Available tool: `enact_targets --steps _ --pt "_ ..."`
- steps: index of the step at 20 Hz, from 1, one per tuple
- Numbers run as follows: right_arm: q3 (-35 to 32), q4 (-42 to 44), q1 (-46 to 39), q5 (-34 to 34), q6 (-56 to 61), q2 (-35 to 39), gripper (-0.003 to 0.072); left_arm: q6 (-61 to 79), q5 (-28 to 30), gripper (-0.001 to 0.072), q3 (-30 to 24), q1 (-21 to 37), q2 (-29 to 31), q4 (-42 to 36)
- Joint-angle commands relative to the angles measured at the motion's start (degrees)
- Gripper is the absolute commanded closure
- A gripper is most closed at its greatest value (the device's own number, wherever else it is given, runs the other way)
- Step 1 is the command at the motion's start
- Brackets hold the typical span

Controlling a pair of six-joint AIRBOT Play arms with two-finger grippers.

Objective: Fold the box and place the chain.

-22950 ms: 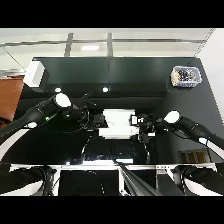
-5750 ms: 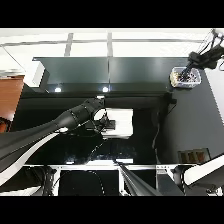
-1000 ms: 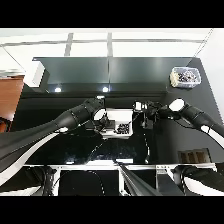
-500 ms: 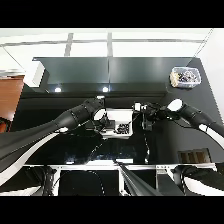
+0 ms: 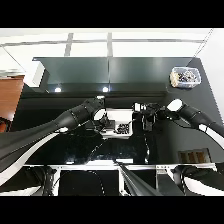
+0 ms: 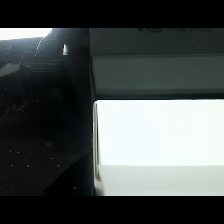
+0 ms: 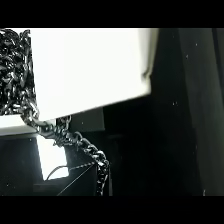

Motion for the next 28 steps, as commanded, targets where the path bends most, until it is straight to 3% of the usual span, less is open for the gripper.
enact_targets --steps 1,5,10,13,17,27,28 --pt "0.0 -0.5 -0.2 0.5 8.9 2.5 0.0679 0.0 0.2 0.0679 0.0 0.0 0.0 0.0" --pt "0.0 -7.3 -3.3 5.2 29.9 13.5 0.0679 0.0 0.2 0.0679 0.0 0.0 0.0 0.0" --pt "3.8 -1.9 -5.9 18.8 44.8 27.5 0.0679 0.0 0.3 0.0679 0.0 0.0 0.0 0.0" --pt "6.6 11.1 -5.9 22.5 47.7 28.4 0.0677 0.0 0.4 0.0679 0.0 0.0 0.0 0.0" --pt "6.8 28.1 -5.7 21.9 47.7 28.2 0.0677 0.0 0.3 0.0679 0.0 0.0 0.0 0.0" --pt "-2.2 20.1 0.9 16.7 53.4 24.0 0.0669 0.0 0.4 0.0679 0.0 0.0 0.0 0.0" --pt "-2.3 19.6 0.9 16.8 53.7 24.0 0.0607 0.0 0.3 0.0679 0.0 0.0 0.0 0.0"
